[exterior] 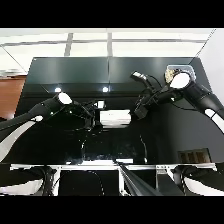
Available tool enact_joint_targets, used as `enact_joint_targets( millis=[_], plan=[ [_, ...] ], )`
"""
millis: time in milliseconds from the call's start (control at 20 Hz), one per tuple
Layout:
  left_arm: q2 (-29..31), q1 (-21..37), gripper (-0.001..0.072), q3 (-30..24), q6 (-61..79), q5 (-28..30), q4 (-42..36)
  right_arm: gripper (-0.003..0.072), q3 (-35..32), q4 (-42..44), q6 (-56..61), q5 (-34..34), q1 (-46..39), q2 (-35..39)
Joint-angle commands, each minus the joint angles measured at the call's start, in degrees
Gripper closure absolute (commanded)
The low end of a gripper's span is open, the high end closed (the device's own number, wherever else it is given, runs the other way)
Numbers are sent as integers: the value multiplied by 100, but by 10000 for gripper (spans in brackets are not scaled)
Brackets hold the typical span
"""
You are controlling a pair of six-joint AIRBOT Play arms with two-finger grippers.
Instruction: Fold the box and place the chain.
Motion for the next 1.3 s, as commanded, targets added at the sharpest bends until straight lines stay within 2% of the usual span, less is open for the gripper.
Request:
enact_joint_targets(
  millis=[0,100,300,450,600,850,1000,1150,1250],
  plan=[
    [-2,0,318,4,4,7,7,681,-511,1644,503,184,-133,-127],
    [-2,-2,319,4,4,7,7,680,-621,2192,503,15,-2,-424],
    [-2,-2,319,4,4,-11,4,678,-621,2214,680,-664,160,-938],
    [-2,0,318,4,4,-9,7,673,-621,2024,723,-745,164,-1110],
    [-2,0,303,4,4,-2,2,673,-621,1370,1163,-892,195,-1180],
    [-2,0,303,4,4,-2,-4,673,-621,1320,1191,-1215,192,-1180],
    [-2,0,303,4,2,-2,-4,673,-601,1355,1088,-1126,188,-1147],
    [0,4,303,26,-59,-13,-9,673,-400,1346,876,-479,-46,-846],
    [0,4,303,98,-225,-9,-7,673,-275,1296,754,11,-431,-374]
  ],
)
